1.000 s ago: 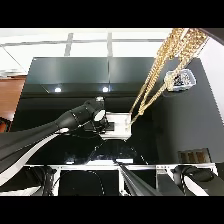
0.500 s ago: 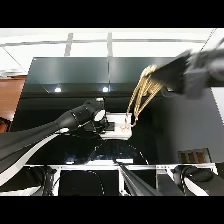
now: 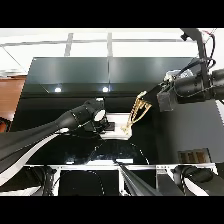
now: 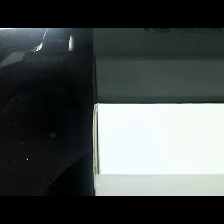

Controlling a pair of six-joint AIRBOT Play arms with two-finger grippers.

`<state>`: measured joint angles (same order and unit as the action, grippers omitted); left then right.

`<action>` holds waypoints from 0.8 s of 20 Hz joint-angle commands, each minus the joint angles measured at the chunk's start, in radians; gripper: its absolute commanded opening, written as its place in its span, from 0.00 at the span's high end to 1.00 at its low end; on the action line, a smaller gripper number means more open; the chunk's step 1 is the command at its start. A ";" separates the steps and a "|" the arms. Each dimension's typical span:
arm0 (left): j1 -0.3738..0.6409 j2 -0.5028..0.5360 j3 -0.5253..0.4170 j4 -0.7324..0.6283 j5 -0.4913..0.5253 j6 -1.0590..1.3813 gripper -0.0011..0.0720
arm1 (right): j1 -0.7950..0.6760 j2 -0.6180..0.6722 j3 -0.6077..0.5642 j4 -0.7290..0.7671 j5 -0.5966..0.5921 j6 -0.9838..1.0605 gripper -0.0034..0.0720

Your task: Fold the box and place the chain.

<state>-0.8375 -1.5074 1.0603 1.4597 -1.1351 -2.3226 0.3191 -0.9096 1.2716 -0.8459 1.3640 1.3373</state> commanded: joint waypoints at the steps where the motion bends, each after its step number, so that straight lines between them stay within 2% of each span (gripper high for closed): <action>1: 0.000 0.001 0.000 0.000 0.000 0.000 0.95 | 0.001 0.001 -0.018 0.013 0.001 0.003 0.95; 5: 0.001 0.001 0.000 0.001 0.000 0.000 0.95 | 0.001 0.001 -0.098 0.103 -0.076 0.002 0.95; 7: 0.001 0.001 0.000 0.000 0.000 0.000 0.95 | 0.001 0.000 -0.100 0.175 -0.114 -0.014 0.95; 16: 0.001 0.001 0.000 0.000 -0.002 0.000 0.95 | 0.001 0.000 -0.132 0.134 -0.087 -0.009 0.95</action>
